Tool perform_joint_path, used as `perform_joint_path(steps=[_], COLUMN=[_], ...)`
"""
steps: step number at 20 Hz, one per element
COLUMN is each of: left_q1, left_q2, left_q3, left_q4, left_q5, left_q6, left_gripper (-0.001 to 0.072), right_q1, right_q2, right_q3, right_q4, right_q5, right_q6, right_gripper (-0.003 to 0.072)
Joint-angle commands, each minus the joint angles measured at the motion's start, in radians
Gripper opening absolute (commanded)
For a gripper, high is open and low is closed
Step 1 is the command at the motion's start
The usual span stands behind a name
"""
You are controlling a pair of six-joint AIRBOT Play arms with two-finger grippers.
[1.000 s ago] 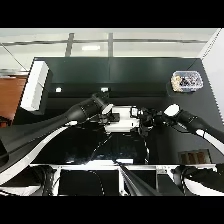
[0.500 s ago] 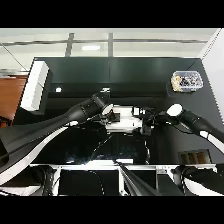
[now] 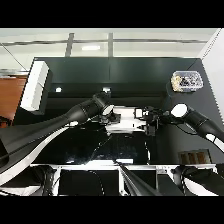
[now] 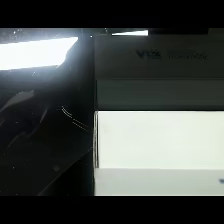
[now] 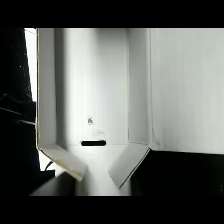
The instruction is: Fold the box and place the chain.
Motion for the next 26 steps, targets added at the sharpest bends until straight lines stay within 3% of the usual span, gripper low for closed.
perform_joint_path(steps=[1,6,13,15,16,17,18,19,20,21,22,23,24,26], left_q1=[0.0,0.0,0.0,0.0,0.0,0.0,0.0,0.0,0.0,0.0,0.0,0.0,0.0,0.0], left_q2=[0.0,0.0,0.0,0.0,0.0,0.0,0.0,0.0,0.0,0.0,0.0,0.0,0.0,0.0], left_q3=[0.001,0.001,0.001,0.001,0.001,0.001,0.001,0.001,0.001,0.001,0.001,0.001,0.001,0.001], left_q4=[-0.001,-0.001,-0.001,-0.001,-0.001,-0.001,-0.002,-0.003,-0.003,-0.003,-0.003,-0.003,-0.003,-0.003], left_q5=[-0.008,-0.008,-0.007,-0.007,-0.007,-0.007,-0.007,-0.008,-0.008,-0.007,-0.008,-0.007,-0.007,-0.007], left_q6=[0.0,0.0,0.0,0.0,0.0,0.0,0.0,0.0,0.0,0.0,0.0,0.0,0.0,0.0], left_gripper=[0.0026,0.0026,0.0026,0.0027,0.0026,0.0027,0.0026,0.0027,0.0027,0.0027,0.0027,0.0026,0.0026,0.0026], right_q1=[0.0,0.026,0.05,0.05,0.05,0.05,0.05,0.05,0.05,0.05,0.05,0.05,0.048,0.023], right_q2=[0.003,-0.016,-0.058,-0.057,-0.058,-0.057,-0.058,-0.057,-0.057,-0.057,-0.057,-0.057,-0.054,-0.024], right_q3=[0.0,-0.005,-0.005,-0.005,-0.005,-0.005,-0.005,-0.005,-0.005,-0.005,-0.004,-0.002,0.003,0.034], right_q4=[0.048,0.204,0.251,0.251,0.251,0.251,0.251,0.251,0.251,0.251,0.25,0.25,0.246,0.223], right_q5=[0.013,0.008,-0.023,-0.025,-0.024,-0.024,-0.021,-0.023,-0.026,-0.026,-0.024,-0.016,-0.012,0.03], right_q6=[0.009,0.027,0.127,0.151,0.173,0.192,0.194,0.195,0.198,0.203,0.221,0.267,0.342,0.557], right_gripper=[0.0117,0.0127,0.0127,0.0349,0.0327,0.0229,0.0229,0.0274,0.0402,0.0399,0.0311,0.0072,0.0012,0.0012])
